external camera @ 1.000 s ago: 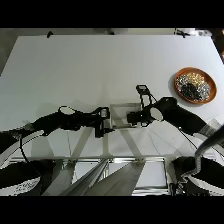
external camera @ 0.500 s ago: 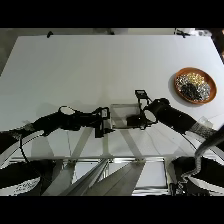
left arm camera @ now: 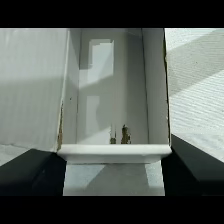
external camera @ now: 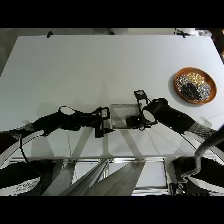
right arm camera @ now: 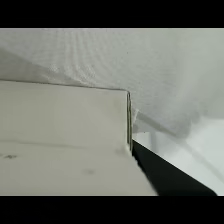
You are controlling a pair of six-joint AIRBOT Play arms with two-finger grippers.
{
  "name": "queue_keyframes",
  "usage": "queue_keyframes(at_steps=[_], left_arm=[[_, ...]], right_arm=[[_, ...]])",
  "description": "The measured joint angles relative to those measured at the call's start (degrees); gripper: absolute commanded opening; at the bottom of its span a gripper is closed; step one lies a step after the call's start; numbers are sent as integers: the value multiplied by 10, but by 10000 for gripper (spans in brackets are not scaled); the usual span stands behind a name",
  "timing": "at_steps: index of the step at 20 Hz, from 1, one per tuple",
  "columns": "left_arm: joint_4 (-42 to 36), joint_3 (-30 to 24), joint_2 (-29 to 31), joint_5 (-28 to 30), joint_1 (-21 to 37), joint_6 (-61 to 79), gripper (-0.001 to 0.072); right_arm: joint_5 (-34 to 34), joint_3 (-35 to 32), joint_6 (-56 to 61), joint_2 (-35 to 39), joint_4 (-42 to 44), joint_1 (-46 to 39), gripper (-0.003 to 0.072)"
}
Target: Fold the box and place the chain.
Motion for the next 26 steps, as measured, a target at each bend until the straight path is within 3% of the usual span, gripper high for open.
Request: queue_keyframes(at_steps=[9,23,24,26], left_arm=[[0,0,0,0,0,0,209],[0,0,0,0,0,0,209],[0,0,0,-1,0,0,209],[0,0,0,0,0,0,209]], right_arm=[[83,40,35,-1,-56,1,362],[49,42,48,-39,-63,2,318],[51,42,48,-44,-63,2,276],[49,43,47,-51,-60,2,9]])
